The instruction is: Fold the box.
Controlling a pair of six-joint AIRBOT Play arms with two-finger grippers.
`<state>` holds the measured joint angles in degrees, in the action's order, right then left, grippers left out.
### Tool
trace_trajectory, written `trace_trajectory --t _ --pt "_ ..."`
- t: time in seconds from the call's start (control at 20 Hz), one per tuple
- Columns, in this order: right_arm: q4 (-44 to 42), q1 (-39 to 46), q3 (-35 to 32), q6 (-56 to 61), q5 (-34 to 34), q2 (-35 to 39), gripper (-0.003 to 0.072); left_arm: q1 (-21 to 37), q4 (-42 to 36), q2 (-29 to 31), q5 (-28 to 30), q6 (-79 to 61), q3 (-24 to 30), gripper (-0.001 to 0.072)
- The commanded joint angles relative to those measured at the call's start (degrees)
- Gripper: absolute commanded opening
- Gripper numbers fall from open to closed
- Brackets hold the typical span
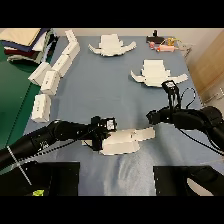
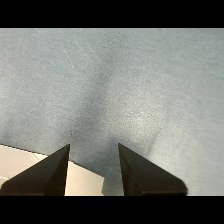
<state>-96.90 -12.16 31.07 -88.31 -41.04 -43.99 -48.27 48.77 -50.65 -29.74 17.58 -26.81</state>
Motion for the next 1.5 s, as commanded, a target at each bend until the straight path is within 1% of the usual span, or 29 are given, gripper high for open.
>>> trace_trajectory --t 0.0,0.15,0.3,0.4,0.6,0.85,0.95,1.15,1.45 --pt "0.00 0.02 0.04 0.02 -0.04 0.02 0.0469 0.17 -0.52 0.02 -0.17 0.07 -1.27 0.0012" --pt "0.00 0.02 0.04 0.02 -0.20 0.02 0.0469 0.52 -0.57 -0.02 -0.57 0.09 -3.96 0.0012" --pt "-0.04 0.02 0.04 0.02 -0.22 0.02 0.0470 2.80 -0.61 -0.13 -2.75 0.07 -5.57 0.0012" --pt "-0.92 0.02 0.04 0.02 -0.20 0.02 0.0469 3.87 -1.01 -0.15 -3.74 0.00 -5.68 0.0012" --pt "-1.11 0.02 0.04 0.02 -0.17 0.02 0.0469 3.82 -2.99 -0.63 -3.80 -2.08 -5.68 0.0012" --pt "-1.11 0.02 0.04 0.02 -0.22 0.02 0.0469 3.82 -8.79 -3.63 -3.91 -7.54 -5.68 0.0012" --pt "-1.11 0.02 0.04 0.02 -0.22 0.02 0.0469 3.82 -8.79 -4.42 -3.98 -7.72 -5.68 0.0012" --pt "-1.09 0.02 0.04 0.02 -0.22 0.02 0.0469 3.85 -8.39 -5.09 -7.28 -7.74 -5.68 0.0012" --pt "-1.11 0.02 0.04 0.02 -1.03 0.02 0.0469 3.85 -7.32 -5.09 -8.41 -7.69 -5.68 0.0014"
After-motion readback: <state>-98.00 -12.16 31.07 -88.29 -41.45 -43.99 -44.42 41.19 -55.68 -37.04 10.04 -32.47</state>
